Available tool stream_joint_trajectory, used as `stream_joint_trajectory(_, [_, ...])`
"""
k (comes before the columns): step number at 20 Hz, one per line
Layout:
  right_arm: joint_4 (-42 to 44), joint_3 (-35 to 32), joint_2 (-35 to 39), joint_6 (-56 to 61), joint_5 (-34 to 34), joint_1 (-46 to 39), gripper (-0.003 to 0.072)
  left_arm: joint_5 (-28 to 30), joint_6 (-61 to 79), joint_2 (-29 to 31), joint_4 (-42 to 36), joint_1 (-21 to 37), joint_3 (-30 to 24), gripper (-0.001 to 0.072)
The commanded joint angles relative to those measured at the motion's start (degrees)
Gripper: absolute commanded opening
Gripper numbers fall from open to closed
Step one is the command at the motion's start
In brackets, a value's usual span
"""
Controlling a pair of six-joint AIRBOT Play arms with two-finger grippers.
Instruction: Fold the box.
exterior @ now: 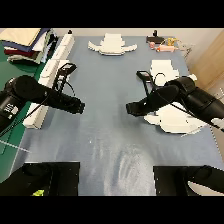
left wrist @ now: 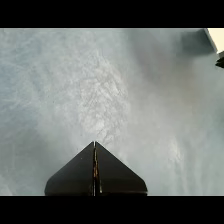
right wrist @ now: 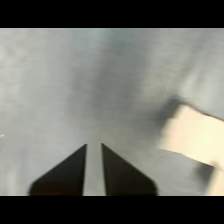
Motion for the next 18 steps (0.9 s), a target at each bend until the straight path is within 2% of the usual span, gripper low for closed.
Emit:
stream_joint_trajectory(1, [-21.22, 4.44, -0.04, 7.74, -14.38, -7.3, 0.0233, 3.93, 0.0, 0.02, -0.74, -0.02, -0.02, 0.0016])
stream_joint_trajectory(3, [-31.45, 7.41, -0.04, 6.45, -21.09, -16.44, 0.0233, 5.4, -0.5, -0.17, -2.49, -0.02, -0.02, 0.0016])
stream_joint_trajectory(5, [-32.63, 8.5, -0.04, 0.07, -21.11, -28.83, 0.0236, 6.25, -0.7, -0.74, -4.04, -0.02, -0.02, 0.0018])
stream_joint_trajectory(6, [-31.76, 8.5, -0.35, -1.88, -20.22, -34.8, 0.0323, 6.78, -0.74, -1.18, -4.74, -0.02, 0.02, 0.0018])
stream_joint_trajectory(7, [-30.12, 8.5, -1.11, -3.78, -19.06, -41.22, 0.0441, 7.34, -0.87, -1.66, -5.66, -0.02, 0.02, 0.002])
stream_joint_trajectory(8, [-27.58, 8.5, -2.16, -5.99, -17.68, -46.88, 0.0451, 8.11, -0.87, -2.29, -6.91, -0.02, 0.02, 0.0216])
stream_joint_trajectory(9, [-24.39, 8.5, -3.54, -8.15, -16.02, -52.26, 0.0451, 8.59, -1.11, -3.02, -8.04, -0.02, 0.02, 0.0495])
stream_joint_trajectory(10, [-20.31, 8.5, -5.4, -10.47, -14.38, -57.4, 0.0451, 8.9, -1.33, -3.76, -9.2, -0.02, 0.04, 0.0543])
stream_joint_trajectory(14, [-3.56, 8.76, -14.95, -25.27, -11.65, -71.23, 0.0451, 9.35, -1.33, -6.97, -14.47, 0.0, 0.09, 0.0544])
stream_joint_trajectory(18, [6.93, 11.91, -24.59, -35.08, -17.03, -77.26, 0.0448, 9.33, -1.33, -8.46, -17.75, 0.11, 0.09, 0.0544])
